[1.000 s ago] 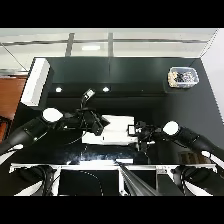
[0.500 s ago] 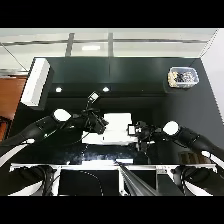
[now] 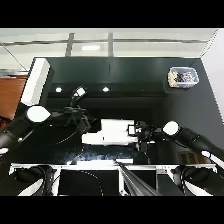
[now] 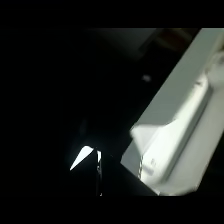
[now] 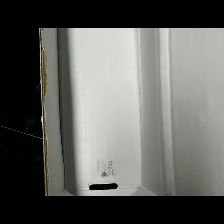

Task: Fold the box and place the chain.

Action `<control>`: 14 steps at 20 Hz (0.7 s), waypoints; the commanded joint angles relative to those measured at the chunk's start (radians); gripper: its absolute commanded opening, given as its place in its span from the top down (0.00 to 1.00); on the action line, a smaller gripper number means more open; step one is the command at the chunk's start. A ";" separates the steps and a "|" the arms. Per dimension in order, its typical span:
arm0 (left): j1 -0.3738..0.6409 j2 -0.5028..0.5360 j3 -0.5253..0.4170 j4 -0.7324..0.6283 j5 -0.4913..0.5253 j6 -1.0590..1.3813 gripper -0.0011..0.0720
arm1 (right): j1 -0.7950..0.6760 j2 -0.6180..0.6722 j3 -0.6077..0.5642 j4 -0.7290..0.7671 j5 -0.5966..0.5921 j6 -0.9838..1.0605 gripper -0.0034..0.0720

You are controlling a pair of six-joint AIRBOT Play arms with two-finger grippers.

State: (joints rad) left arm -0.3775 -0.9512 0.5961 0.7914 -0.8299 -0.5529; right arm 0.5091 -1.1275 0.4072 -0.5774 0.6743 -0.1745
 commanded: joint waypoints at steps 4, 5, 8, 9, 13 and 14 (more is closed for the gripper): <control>0.000 0.056 -0.071 0.116 -0.126 0.352 0.01 | 0.000 0.000 -0.001 0.001 0.002 0.002 0.45; -0.036 0.043 -0.089 0.116 -0.090 0.368 0.01 | 0.000 0.000 -0.001 0.001 0.002 0.002 0.45; -0.141 -0.012 -0.117 0.116 0.027 0.368 0.01 | 0.000 0.000 -0.002 0.001 0.001 0.002 0.45; -0.174 -0.033 -0.117 0.116 0.068 0.368 0.01 | 0.000 0.000 -0.002 0.001 0.001 0.002 0.45; -0.286 -0.089 -0.117 0.117 0.220 0.374 0.04 | 0.000 0.000 -0.002 0.001 0.002 0.002 0.45; -0.303 -0.101 -0.117 0.117 0.232 0.374 0.04 | 0.000 0.000 -0.002 0.001 0.002 0.002 0.45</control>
State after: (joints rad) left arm -0.6125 -1.0157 0.4831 0.9043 -0.6998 -0.1913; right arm 0.5087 -1.1275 0.4061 -0.5762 0.6750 -0.1726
